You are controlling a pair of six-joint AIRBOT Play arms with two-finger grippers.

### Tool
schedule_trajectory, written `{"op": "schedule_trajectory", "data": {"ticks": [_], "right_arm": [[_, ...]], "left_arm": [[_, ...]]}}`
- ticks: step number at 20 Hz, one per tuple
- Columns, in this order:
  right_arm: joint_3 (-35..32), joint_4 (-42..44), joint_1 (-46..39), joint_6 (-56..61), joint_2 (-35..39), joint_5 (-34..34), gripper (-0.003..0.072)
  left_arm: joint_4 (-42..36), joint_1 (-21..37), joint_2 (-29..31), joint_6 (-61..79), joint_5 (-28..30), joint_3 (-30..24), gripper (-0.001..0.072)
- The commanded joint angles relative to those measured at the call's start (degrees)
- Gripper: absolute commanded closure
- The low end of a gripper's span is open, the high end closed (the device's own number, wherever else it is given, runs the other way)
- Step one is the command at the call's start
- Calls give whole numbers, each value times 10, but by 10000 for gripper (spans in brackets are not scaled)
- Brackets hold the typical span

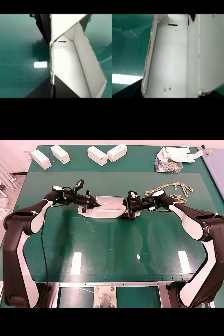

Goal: Fold the box and place the chain.

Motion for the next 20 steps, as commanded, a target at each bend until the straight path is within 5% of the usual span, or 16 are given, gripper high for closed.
{"op": "schedule_trajectory", "data": {"ticks": [1, 12, 14, 15, 20], "right_arm": [[0, 0, 0, 0, 0, 0, 102], [0, 0, 0, 0, 0, 0, 102], [0, 0, 0, 0, 0, 0, 102], [0, 0, 0, 0, 0, 0, 103], [0, 0, 0, 0, 0, 0, 103]], "left_arm": [[-3, 0, 0, 0, -1, 0, 688], [-67, 0, 1, 2, -38, 1, 665], [-76, 0, 1, 3, -42, 1, 59], [-77, 0, 1, 2, -42, 1, 2], [-79, 2, 1, 2, -46, 1, -3]]}}
